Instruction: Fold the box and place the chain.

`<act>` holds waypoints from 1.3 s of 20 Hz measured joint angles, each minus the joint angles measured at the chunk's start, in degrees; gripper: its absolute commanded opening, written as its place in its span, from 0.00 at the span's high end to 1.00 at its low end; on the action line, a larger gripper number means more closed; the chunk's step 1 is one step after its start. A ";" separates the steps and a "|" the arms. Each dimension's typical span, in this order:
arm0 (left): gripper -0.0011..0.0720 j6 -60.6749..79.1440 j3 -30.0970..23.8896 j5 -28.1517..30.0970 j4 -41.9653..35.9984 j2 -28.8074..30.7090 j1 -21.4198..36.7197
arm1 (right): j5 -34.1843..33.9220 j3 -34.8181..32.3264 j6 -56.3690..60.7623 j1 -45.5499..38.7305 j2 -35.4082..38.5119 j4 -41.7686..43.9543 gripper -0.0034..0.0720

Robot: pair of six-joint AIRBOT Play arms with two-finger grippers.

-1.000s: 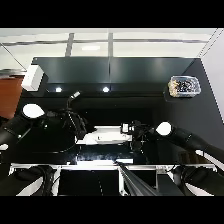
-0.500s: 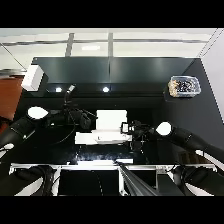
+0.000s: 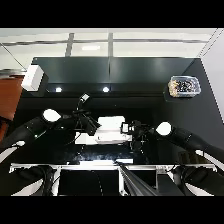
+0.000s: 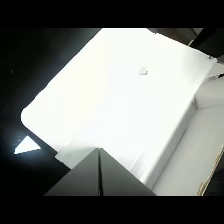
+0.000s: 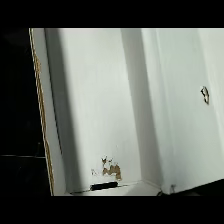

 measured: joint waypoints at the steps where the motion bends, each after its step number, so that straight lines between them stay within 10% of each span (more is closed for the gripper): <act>1: 0.76 0.04 0.42 -0.11 0.92 0.46 0.33 | 0.00 0.00 0.04 0.00 0.02 0.00 0.41; 3: 0.02 0.02 1.53 -1.53 3.26 2.43 1.44 | -0.02 0.00 0.20 -0.02 0.02 -0.02 0.41; 13: 0.02 8.13 2.19 -15.65 25.90 13.42 8.20 | 0.02 0.00 0.42 0.00 0.02 0.00 0.41; 26: 0.15 21.11 -1.66 -12.04 16.90 4.44 2.05 | 0.17 0.00 0.42 -0.02 0.02 0.00 0.41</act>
